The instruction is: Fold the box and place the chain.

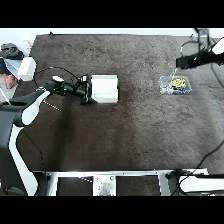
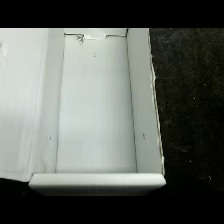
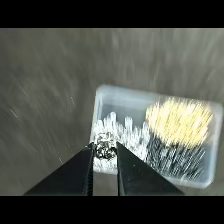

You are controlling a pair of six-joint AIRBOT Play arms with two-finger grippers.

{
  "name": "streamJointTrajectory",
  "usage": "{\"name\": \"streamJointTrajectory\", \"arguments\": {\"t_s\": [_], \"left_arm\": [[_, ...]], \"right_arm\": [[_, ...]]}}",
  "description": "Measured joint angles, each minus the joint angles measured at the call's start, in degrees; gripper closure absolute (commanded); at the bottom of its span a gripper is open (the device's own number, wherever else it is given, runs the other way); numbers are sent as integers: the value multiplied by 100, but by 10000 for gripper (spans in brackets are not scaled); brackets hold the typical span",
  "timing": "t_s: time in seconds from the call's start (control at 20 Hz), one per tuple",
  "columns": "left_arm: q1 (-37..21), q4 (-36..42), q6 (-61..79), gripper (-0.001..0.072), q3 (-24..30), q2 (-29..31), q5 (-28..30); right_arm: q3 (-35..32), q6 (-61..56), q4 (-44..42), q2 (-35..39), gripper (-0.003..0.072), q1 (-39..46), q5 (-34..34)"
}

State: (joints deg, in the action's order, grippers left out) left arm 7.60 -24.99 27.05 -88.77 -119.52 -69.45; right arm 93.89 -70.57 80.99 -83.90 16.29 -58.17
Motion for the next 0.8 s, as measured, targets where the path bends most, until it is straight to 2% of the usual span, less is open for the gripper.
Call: {"name": "streamJointTrajectory", "arguments": {"t_s": [0.2,0.4,0.8], "left_arm": [[0,0,0,353,0,0,0],[0,0,-2,353,0,0,0],[0,-2,0,353,0,0,0]], "right_arm": [[0,37,-7,1019,691,-435,575],[0,52,-20,1722,691,-1038,1237],[4,55,-24,2000,691,-2483,2151]]}}
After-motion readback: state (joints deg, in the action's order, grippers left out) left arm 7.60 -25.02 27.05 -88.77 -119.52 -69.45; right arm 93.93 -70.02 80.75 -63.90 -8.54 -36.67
